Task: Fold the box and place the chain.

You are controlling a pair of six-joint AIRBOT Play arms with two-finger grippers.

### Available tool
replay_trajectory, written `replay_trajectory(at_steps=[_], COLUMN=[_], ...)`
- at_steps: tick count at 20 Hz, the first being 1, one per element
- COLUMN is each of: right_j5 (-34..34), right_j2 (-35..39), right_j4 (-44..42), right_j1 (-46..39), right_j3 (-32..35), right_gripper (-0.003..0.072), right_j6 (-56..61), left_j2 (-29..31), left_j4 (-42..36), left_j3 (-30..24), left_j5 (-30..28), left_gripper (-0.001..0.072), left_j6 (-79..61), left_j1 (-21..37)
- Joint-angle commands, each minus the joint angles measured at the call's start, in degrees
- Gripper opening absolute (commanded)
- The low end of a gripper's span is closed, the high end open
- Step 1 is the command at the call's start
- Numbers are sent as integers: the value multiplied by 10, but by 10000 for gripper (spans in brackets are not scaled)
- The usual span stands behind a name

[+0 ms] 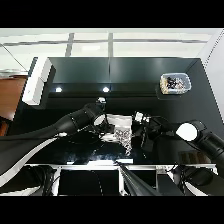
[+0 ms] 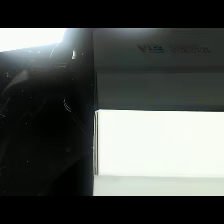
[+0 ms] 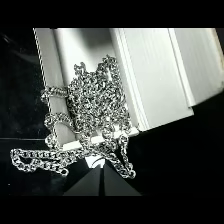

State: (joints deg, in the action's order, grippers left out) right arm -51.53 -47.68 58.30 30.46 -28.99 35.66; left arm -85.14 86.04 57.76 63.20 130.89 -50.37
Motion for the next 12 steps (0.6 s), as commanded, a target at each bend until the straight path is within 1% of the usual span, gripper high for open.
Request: replay_trajectory(at_steps=[1,2,3,4,7,10,12], right_j5=[13,40,62,83,154,164,184], right_j2=[-5,-11,-15,-19,-41,-89,-104], right_j4=[19,32,38,37,22,-26,-56], right_j1=[0,0,0,0,11,11,11], right_j3=[21,38,51,62,74,74,74], right_gripper=[388,521,497,424,421,421,421], right_j6=[14,14,4,-19,-108,-200,-241], left_j2=[0,0,0,0,0,0,0], left_j4=[0,0,1,1,0,0,0], left_j3=[0,0,0,0,0,0,0], left_j5=[-2,-2,-2,-2,-4,-4,-3], left_gripper=[33,33,33,33,33,33,33], left_j6=[0,0,0,0,0,0,0], left_j1=[0,0,0,0,0,0,0])
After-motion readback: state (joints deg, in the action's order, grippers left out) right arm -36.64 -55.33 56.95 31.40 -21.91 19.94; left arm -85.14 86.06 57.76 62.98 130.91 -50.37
